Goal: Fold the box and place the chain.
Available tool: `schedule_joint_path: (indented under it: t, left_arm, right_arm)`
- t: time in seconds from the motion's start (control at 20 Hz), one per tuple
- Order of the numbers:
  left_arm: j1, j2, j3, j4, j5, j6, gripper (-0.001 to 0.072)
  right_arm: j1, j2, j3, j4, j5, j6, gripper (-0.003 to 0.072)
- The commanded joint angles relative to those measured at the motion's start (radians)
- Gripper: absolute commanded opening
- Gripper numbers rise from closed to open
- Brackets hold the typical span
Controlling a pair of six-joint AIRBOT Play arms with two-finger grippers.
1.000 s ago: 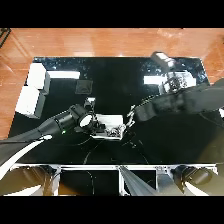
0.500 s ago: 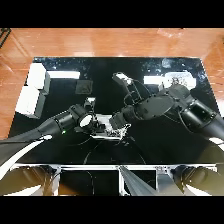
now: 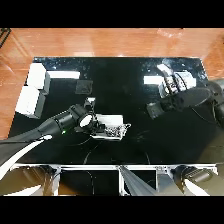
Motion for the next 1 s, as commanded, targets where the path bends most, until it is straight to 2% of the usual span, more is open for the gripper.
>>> schedule_joint_path:
  t: [0.0, 0.15, 0.3, 0.4, 0.45, 0.65, 0.95]
  left_arm:
    - [0.0, 0.0, 0.0, 0.0, 0.0, 0.0, 0.0024]
    - [0.0, 0.0, 0.0, 0.0, -0.004, 0.0, 0.0024]
    - [0.0, 0.0, 0.0, 0.0, -0.003, 0.0, 0.0024]
    - [0.0, -0.001, 0.0, 0.0, -0.012, 0.0, 0.0024]
    - [0.001, 0.0, 0.0, 0.0, -0.015, 0.0, 0.0024]
    - [0.001, 0.0, 0.0, 0.0, -0.022, 0.0, 0.0024]
    - [0.001, 0.0, 0.0, 0.0, -0.022, 0.0, 0.0024]
  right_arm:
    - [-0.093, 0.024, -0.216, 0.085, 0.098, -0.341, 0.071]
    - [0.013, 0.021, -0.343, 0.243, 0.281, -0.727, 0.071]
    - [0.157, -0.014, -0.35, 0.24, 0.446, -0.936, 0.0708]
    - [0.192, -0.064, -0.35, 0.252, 0.557, -1.059, 0.0709]
    - [0.195, -0.098, -0.349, 0.293, 0.577, -1.084, 0.0708]
    - [0.226, -0.171, -0.349, 0.393, 0.499, -1.197, 0.0707]
    - [0.254, -0.19, -0.349, 0.46, 0.563, -1.232, 0.0707]
